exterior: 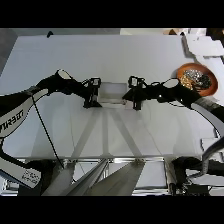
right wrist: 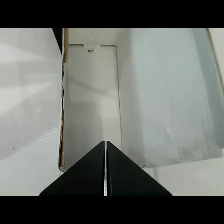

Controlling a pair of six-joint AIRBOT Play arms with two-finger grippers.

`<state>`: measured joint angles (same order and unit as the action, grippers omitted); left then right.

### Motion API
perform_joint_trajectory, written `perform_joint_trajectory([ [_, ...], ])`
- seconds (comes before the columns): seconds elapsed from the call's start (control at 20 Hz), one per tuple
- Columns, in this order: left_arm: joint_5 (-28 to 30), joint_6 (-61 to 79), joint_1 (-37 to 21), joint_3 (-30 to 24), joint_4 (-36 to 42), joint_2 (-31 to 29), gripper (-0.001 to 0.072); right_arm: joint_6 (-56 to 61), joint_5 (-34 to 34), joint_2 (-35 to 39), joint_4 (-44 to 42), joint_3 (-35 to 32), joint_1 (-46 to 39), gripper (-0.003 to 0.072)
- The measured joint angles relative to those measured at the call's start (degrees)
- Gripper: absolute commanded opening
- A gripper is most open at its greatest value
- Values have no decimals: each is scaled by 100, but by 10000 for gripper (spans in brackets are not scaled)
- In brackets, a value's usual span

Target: Fold the box and place the chain.

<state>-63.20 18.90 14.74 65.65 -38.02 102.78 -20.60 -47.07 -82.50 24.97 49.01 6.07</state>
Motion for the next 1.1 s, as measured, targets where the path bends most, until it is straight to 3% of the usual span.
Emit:
perform_joint_trajectory([
  [0.25,0,-2,0,0,2,0,275,1344,-15,761,557,0,-245,9],
  [0.6,0,-4,0,0,2,0,275,5158,-33,1469,1650,-24,-1453,9],
  [0.85,0,-7,0,0,2,0,275,7676,-380,1349,2614,-243,-1755,4],
  [1.1,0,-7,0,0,2,0,275,8607,-693,748,2389,-387,-1698,4],
])
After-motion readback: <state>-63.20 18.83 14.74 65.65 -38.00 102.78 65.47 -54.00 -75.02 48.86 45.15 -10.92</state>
